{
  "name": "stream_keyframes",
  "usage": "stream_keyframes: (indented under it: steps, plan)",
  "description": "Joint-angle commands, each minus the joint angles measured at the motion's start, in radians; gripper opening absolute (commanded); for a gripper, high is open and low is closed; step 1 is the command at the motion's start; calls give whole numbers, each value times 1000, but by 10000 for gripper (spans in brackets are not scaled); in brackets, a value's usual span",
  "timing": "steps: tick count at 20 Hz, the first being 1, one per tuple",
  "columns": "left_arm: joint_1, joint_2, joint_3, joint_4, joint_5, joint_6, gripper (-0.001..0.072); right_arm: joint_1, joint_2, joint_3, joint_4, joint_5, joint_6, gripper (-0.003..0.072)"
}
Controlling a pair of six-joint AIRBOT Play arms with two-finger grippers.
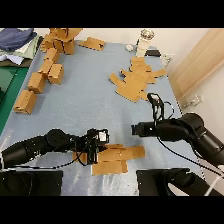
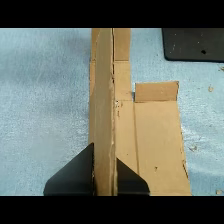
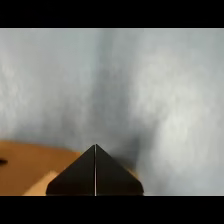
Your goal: Fold the box.
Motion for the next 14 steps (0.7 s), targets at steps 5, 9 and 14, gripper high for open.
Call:
stream_keyframes:
  steps: [5, 9, 14]
  plan:
    - [0, 0, 0, 0, 0, -1, 13, 391, 217, -2, 39, -351, 270, 0]
    - [0, 0, 0, 0, 0, -1, 13, 749, 212, -95, -79, -231, 242, 0]
    - [0, 0, 0, 0, -1, -1, 13, 1157, 41, -168, -348, -69, 235, 172]
